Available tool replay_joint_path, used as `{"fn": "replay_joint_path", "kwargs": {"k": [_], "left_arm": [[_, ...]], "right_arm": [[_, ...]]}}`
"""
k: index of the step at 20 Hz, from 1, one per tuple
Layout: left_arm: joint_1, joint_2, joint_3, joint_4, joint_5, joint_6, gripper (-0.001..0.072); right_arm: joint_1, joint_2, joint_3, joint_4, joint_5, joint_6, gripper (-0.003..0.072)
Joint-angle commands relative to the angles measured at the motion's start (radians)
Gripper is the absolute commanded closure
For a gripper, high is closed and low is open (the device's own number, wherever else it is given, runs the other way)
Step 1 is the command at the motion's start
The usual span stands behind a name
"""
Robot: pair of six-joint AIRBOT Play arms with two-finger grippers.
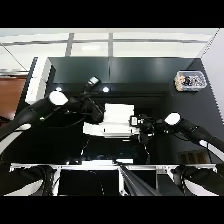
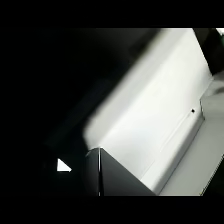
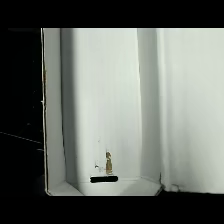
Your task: Fold the box and place the chain.
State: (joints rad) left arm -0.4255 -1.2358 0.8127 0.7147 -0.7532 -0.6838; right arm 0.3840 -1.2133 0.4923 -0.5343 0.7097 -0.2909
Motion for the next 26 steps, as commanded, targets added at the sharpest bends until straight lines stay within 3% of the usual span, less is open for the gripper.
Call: {"fn": "replay_joint_path", "kwargs": {"k": [1,3,6,7,8,9,10,12,17,23,24,26], "left_arm": [[0.116,0.145,-0.066,-0.014,-0.002,-0.049,0.0687],[0.175,0.181,-0.151,-0.130,-0.053,0.098,0.0683],[0.174,0.157,-0.185,-0.105,-0.293,0.359,0.0682],[0.160,0.151,-0.187,-0.060,-0.314,0.462,0.0583],[0.143,0.150,-0.191,-0.015,-0.299,0.528,0.0281],[0.123,0.149,-0.195,0.033,-0.249,0.570,0.0036],[0.100,0.146,-0.198,0.087,-0.180,0.598,-0.0007],[0.044,0.137,-0.197,0.207,-0.079,0.664,-0.0006],[-0.057,0.040,-0.192,0.206,-0.065,0.678,-0.0003],[-0.138,0.021,-0.192,0.016,0.041,0.676,0.0005],[-0.139,0.021,-0.192,0.013,0.043,0.676,0.0028],[-0.139,0.021,-0.192,0.014,0.043,0.676,0.0199]], "right_arm": [[0.001,-0.001,0.000,-0.002,0.004,-0.001,0.0507],[0.001,-0.001,0.000,-0.002,0.004,-0.001,0.0507],[0.001,-0.001,0.000,-0.002,0.004,-0.001,0.0508],[0.001,-0.001,0.000,-0.002,0.004,-0.001,0.0507],[0.001,-0.001,0.000,-0.002,0.005,-0.001,0.0507],[0.001,-0.001,0.000,-0.002,0.005,-0.001,0.0507],[0.001,-0.001,0.000,-0.002,0.005,-0.001,0.0507],[0.001,-0.001,0.000,-0.002,0.005,0.000,0.0507],[0.001,-0.001,0.000,-0.002,0.005,0.000,0.0507],[0.001,-0.001,0.000,-0.002,0.005,0.000,0.0507],[0.001,-0.001,0.000,-0.002,0.005,0.000,0.0507],[0.001,-0.001,0.000,-0.002,0.005,0.000,0.0507]]}}
